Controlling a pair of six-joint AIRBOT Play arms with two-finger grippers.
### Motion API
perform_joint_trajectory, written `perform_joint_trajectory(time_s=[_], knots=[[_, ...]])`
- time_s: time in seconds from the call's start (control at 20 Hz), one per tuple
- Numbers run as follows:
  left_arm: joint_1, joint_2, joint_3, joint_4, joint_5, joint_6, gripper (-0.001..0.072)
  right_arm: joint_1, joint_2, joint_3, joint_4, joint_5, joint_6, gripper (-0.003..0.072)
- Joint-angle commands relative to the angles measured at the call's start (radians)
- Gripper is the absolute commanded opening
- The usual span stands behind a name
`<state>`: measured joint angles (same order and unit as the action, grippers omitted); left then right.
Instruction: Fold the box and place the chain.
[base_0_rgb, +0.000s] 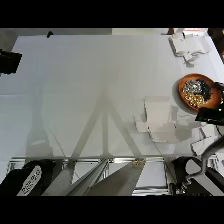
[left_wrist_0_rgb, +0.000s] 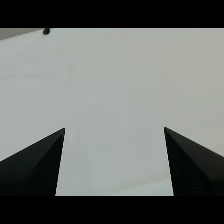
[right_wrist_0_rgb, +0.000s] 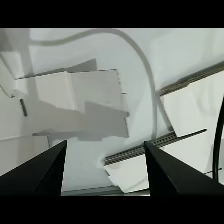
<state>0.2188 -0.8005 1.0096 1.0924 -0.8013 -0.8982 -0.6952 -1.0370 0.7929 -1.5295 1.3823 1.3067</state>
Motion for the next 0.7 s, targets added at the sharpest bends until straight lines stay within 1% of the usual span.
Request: perform_joint_trajectory(time_s=[0.0, 0.15, 0.35, 0.45, 0.5, 0.55, 0.6, 0.65], knots=[[0.0, 0.0, 0.0, 0.0, 0.0, 0.0, 0.0694, -0.134, -0.062, 0.017, 0.106, 0.005, -0.082, 0.0558], [0.0, 0.0, 0.0, 0.0, 0.0, 0.0, 0.0694, -0.167, -0.135, 0.019, 0.192, 0.029, -0.167, 0.0558], [0.0, 0.0, 0.0, 0.0, 0.0, 0.0, 0.0694, -0.167, -0.199, 0.019, 0.206, -0.017, -0.219, 0.0548], [0.0, 0.0, 0.0, 0.0, 0.0, 0.0, 0.0694, -0.167, -0.23, 0.021, 0.225, -0.016, -0.264, 0.0467], [0.0, 0.0, 0.0, 0.0, 0.0, 0.0, 0.0694, -0.167, -0.248, 0.021, 0.236, -0.015, -0.277, 0.0465], [0.0, 0.0, 0.0, 0.0, 0.0, 0.0, 0.0694, -0.167, -0.264, 0.021, 0.247, -0.016, -0.288, 0.0448], [0.0, 0.0, 0.0, 0.0, 0.0, 0.0, 0.0694, -0.167, -0.275, 0.021, 0.253, -0.015, -0.292, 0.0411], [0.0, 0.0, 0.0, 0.0, 0.0, 0.0, 0.0694, -0.166, -0.285, 0.021, 0.254, -0.01, -0.296, 0.0405]])
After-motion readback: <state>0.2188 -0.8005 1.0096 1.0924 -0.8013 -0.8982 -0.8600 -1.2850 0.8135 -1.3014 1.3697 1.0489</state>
